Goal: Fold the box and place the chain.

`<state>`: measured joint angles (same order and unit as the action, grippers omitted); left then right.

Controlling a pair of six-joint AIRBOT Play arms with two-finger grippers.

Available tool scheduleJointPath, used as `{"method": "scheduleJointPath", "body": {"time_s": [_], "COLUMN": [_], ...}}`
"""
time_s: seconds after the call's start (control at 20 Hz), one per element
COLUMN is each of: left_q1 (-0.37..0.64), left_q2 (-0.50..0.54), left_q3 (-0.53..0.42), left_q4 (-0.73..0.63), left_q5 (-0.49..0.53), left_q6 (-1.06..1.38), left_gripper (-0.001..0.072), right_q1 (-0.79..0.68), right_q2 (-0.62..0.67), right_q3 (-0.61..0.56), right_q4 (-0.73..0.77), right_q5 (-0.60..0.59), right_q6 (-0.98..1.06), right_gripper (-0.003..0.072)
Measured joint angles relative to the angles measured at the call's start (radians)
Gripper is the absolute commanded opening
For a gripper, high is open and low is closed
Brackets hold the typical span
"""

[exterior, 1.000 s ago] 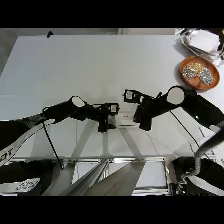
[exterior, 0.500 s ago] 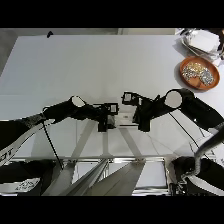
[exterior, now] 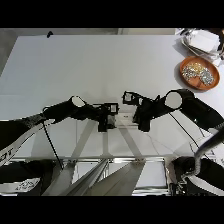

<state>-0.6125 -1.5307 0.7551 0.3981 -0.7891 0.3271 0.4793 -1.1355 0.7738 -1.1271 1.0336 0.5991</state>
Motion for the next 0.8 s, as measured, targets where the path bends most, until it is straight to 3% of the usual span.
{"method": "scheduleJointPath", "body": {"time_s": [0.8], "left_q1": [0.000], "left_q2": [0.000], "left_q3": [0.000], "left_q4": [0.001], "left_q5": [0.000], "left_q6": [0.002], "left_gripper": [0.0320], "right_q1": [-0.005], "right_q2": [0.003], "right_q3": [-0.001], "right_q4": [0.035], "right_q5": [-0.002], "right_q6": [0.006], "right_gripper": [0.0124]}}
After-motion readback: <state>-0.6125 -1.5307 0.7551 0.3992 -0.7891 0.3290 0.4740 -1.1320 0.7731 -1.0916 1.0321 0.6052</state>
